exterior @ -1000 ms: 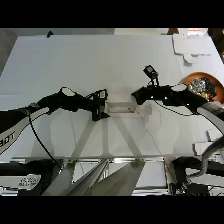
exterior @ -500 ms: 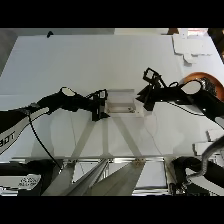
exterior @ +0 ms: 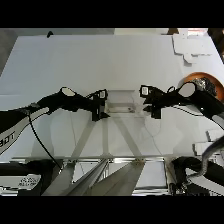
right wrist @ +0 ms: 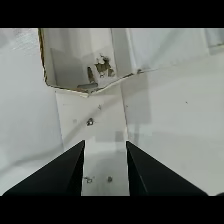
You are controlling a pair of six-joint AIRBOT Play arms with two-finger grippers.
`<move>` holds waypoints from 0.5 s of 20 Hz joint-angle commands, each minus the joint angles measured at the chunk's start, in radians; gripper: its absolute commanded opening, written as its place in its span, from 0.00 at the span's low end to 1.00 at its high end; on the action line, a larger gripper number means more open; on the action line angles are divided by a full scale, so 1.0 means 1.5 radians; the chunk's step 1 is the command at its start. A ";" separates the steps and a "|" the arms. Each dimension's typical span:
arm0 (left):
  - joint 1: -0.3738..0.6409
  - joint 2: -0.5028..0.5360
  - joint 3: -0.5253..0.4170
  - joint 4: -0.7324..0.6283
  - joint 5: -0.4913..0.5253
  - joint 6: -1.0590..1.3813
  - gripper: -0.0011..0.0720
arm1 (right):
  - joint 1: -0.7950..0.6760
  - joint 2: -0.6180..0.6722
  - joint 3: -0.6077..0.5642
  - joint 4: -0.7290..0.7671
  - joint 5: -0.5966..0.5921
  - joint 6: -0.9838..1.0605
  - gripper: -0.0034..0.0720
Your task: Fold the box and place the chain.
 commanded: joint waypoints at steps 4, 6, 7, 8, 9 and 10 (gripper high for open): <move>0.000 0.000 0.000 0.000 0.000 0.000 0.39 | 0.060 -0.036 0.001 0.074 -0.055 -0.101 0.45; 0.000 0.000 0.000 0.000 0.000 0.000 0.39 | 0.086 -0.036 0.001 0.074 -0.101 -0.102 0.43; 0.000 0.000 0.000 0.000 0.000 0.000 0.39 | 0.095 -0.036 0.001 0.073 -0.110 -0.105 0.34; 0.000 0.000 0.000 0.000 0.000 0.000 0.39 | 0.102 -0.036 0.001 0.071 -0.116 -0.108 0.28; 0.000 0.000 0.000 0.000 0.000 0.000 0.39 | 0.103 -0.036 0.001 0.072 -0.117 -0.109 0.28; 0.000 0.000 0.000 0.000 0.000 0.000 0.39 | 0.103 -0.036 0.001 0.069 -0.118 -0.109 0.24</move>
